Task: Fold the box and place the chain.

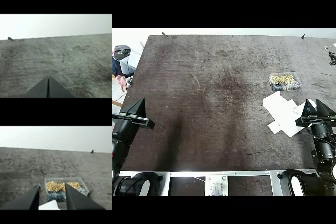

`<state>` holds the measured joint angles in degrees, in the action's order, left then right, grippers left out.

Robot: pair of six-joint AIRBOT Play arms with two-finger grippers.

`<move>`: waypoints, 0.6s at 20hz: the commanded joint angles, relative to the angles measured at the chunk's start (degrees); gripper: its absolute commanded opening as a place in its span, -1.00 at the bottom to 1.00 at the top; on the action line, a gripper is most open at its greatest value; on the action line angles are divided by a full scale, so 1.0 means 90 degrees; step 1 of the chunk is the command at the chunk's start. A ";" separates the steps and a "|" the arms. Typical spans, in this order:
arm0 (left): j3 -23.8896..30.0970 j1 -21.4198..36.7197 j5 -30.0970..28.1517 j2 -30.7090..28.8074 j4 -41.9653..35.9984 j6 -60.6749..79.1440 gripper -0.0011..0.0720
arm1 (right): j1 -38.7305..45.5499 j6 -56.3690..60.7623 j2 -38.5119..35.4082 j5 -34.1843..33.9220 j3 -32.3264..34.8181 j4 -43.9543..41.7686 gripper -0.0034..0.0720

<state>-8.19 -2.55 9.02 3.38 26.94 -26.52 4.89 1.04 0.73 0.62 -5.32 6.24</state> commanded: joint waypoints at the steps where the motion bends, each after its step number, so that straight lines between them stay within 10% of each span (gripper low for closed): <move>1: 0.0002 -0.0002 0.0000 -0.0005 0.0002 0.0000 -0.94 | -0.0005 0.0005 0.0000 0.0075 -0.0010 -0.0007 0.06; 6: 0.0002 -0.0002 0.0000 -0.0005 0.0002 0.0000 -0.94 | -0.0002 0.0005 0.0338 0.0143 -0.0469 0.0141 0.06; 12: 0.0002 -0.0002 0.0000 -0.0005 0.0002 0.0000 -0.94 | 0.0389 0.0002 0.3400 -0.0117 -0.2429 0.0282 0.06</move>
<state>-8.19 -2.55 9.02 3.36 26.96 -26.55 6.20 1.04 19.44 -0.16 -19.44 8.03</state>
